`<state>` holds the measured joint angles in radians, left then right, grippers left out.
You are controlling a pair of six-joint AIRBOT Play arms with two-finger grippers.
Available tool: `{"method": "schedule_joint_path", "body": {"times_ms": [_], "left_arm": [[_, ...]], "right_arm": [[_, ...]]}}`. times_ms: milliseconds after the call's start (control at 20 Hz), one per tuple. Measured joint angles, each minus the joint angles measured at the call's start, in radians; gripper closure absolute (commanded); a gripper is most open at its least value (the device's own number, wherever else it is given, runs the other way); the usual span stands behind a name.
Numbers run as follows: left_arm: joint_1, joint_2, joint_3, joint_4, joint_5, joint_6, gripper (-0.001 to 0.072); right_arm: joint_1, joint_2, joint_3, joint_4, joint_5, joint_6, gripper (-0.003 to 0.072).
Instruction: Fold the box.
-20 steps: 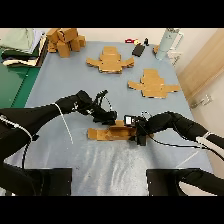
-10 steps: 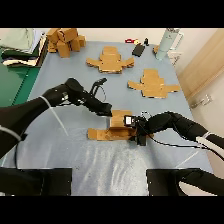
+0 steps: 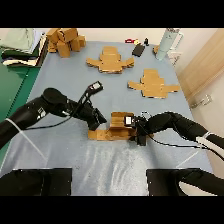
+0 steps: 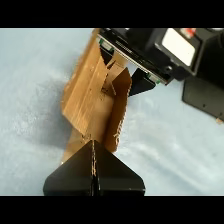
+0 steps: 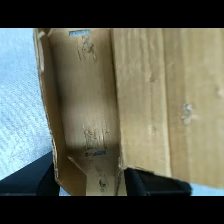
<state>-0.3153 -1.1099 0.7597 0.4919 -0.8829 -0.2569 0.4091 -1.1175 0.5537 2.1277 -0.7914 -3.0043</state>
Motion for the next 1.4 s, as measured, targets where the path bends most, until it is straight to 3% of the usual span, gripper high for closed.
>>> {"method": "schedule_joint_path", "body": {"times_ms": [50, 150, 200, 350, 600, 700, 800, 850, 900, 950, 1150, 1250, 1400], "left_arm": [[-0.003, 0.010, -0.028, -0.010, 0.018, 0.080, 0.0686], [0.009, 0.020, -0.090, -0.047, 0.043, 0.276, 0.0061], [0.013, 0.021, -0.117, -0.063, 0.053, 0.366, 0.0048], [0.018, 0.006, -0.171, -0.117, 0.075, 0.556, 0.0048], [-0.018, -0.049, -0.196, -0.171, 0.095, 0.663, 0.0052], [-0.042, -0.069, -0.199, -0.188, 0.111, 0.679, 0.0250], [-0.063, -0.092, -0.197, -0.211, 0.138, 0.687, 0.0258], [-0.073, -0.103, -0.193, -0.223, 0.157, 0.689, 0.0296], [-0.081, -0.115, -0.190, -0.232, 0.173, 0.691, 0.0469], [-0.088, -0.125, -0.186, -0.238, 0.188, 0.692, 0.0505], [-0.100, -0.148, -0.178, -0.244, 0.233, 0.694, 0.0506], [-0.103, -0.152, -0.175, -0.235, 0.251, 0.694, 0.0604], [-0.115, -0.155, -0.175, -0.233, 0.265, 0.694, 0.0604]], "right_arm": [[0.000, 0.000, 0.000, 0.000, 0.000, 0.000, 0.0216], [0.000, 0.000, 0.000, 0.000, 0.000, 0.000, 0.0216], [0.000, 0.000, 0.000, 0.000, 0.000, 0.000, 0.0215], [0.000, 0.000, 0.000, 0.000, 0.000, 0.000, 0.0215], [0.000, 0.000, 0.000, 0.000, 0.000, 0.000, 0.0215], [0.000, 0.000, 0.000, 0.000, 0.000, 0.000, 0.0215], [0.000, 0.000, 0.000, 0.000, 0.000, 0.000, 0.0215], [0.000, 0.000, 0.000, 0.000, 0.000, 0.000, 0.0215], [0.000, 0.000, 0.000, 0.000, 0.000, 0.000, 0.0215], [0.000, 0.000, 0.000, 0.000, 0.000, 0.000, 0.0215], [0.000, 0.000, 0.000, 0.000, 0.000, 0.000, 0.0215], [0.000, 0.000, 0.000, 0.000, 0.000, 0.000, 0.0215], [0.000, 0.000, 0.000, -0.001, 0.000, 0.000, 0.0215]]}}
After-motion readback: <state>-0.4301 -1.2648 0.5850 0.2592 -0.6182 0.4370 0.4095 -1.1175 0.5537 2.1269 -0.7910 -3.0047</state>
